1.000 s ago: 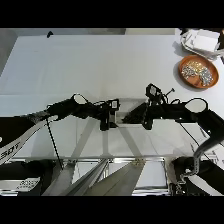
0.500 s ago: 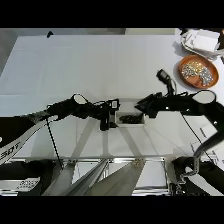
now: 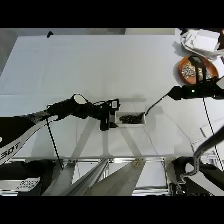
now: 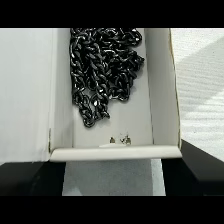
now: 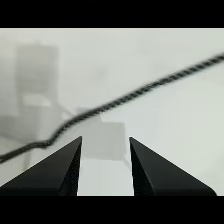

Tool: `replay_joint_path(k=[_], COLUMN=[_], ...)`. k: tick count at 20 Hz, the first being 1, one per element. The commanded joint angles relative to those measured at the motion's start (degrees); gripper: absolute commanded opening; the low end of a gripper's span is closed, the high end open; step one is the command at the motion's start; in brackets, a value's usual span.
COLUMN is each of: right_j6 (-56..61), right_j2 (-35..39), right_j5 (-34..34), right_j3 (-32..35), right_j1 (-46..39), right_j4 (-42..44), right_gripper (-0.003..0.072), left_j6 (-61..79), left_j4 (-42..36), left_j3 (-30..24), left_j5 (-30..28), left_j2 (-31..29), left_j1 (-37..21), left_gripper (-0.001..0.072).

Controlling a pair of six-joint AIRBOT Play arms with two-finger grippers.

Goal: Fold the box and place the chain.

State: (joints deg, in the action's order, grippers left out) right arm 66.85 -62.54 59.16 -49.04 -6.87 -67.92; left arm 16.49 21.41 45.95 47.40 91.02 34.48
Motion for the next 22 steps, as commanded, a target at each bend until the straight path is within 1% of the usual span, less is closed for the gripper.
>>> replay_joint_path(k=[1, 3, 5, 8, 11, 19, 20, 22], right_j6=[6.51, 8.39, 11.32, 14.25, 14.43, 15.78, 15.78, 15.78], right_j2=[-8.28, -13.51, -18.82, -23.93, -26.08, -28.2, -28.2, -28.2], right_j5=[-0.92, -0.87, 0.81, 1.81, 0.98, -0.76, -0.92, -1.11], right_j3=[-5.09, -8.5, -11.69, -13.31, -13.29, -13.29, -13.29, -13.29], right_j1=[4.28, 8.35, 11.28, 12.28, 12.28, 12.28, 12.28, 12.28], right_j4=[-12.76, -17.51, -22.51, -25.24, -24.92, -23.54, -23.54, -22.97], right_gripper=[0.0351, 0.0351, 0.035, 0.035, 0.035, 0.0337, 0.0294, 0.0147], left_j6=[0.02, 0.0, 0.02, 0.02, 0.02, 0.0, 0.0, 0.02], left_j4=[0.02, 0.02, 0.02, 0.02, 0.02, 0.02, 0.02, 0.02], left_j3=[-0.02, -0.02, -0.02, -0.02, -0.02, -0.02, -0.02, -0.02], left_j5=[-0.02, 0.0, 0.0, -0.02, -0.02, -0.02, -0.02, -0.04], left_j2=[-0.04, -0.04, -0.04, -0.04, -0.04, -0.04, -0.04, -0.02], left_j1=[0.02, 0.02, 0.02, 0.02, 0.02, 0.02, 0.02, 0.02], left_gripper=[0.0209, 0.0209, 0.0209, 0.0209, 0.0209, 0.0209, 0.0209, 0.0209])
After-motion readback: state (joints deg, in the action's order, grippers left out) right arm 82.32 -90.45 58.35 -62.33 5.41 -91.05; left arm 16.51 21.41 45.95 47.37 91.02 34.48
